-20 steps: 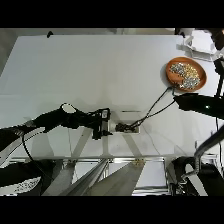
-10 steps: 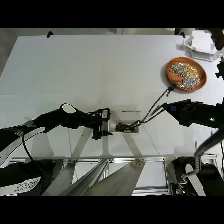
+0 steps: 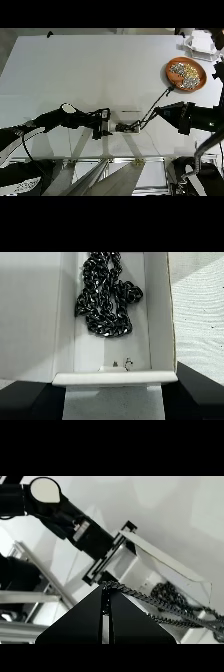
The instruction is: Fold the box and place the chain.
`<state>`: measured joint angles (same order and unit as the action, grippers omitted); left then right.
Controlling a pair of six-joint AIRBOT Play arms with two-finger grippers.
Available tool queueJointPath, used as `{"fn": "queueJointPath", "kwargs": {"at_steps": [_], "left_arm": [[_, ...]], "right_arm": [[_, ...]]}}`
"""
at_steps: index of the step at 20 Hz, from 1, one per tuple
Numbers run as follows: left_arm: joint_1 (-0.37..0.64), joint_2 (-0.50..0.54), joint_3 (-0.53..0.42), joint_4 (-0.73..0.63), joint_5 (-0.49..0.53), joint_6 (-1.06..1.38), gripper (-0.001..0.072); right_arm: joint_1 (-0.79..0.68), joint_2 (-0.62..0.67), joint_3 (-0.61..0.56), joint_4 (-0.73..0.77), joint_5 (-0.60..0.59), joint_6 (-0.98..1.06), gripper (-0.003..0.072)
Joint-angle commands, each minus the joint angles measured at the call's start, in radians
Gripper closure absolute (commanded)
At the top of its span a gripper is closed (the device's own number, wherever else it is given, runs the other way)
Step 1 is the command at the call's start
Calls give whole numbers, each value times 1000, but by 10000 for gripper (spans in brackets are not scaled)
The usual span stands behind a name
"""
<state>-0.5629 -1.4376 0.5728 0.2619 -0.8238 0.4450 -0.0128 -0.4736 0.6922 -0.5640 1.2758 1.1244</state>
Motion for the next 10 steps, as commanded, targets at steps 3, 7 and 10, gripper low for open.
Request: {"fn": "queueJointPath", "kwargs": {"at_steps": [3,7,10], "left_arm": [[0,0,1,0,0,0,577],[0,0,1,0,0,0,577],[0,0,1,0,0,0,577]], "right_arm": [[40,0,-1,102,-90,-8,676],[40,0,-1,190,-87,-8,676],[40,-1,-6,175,-85,-56,676]]}}
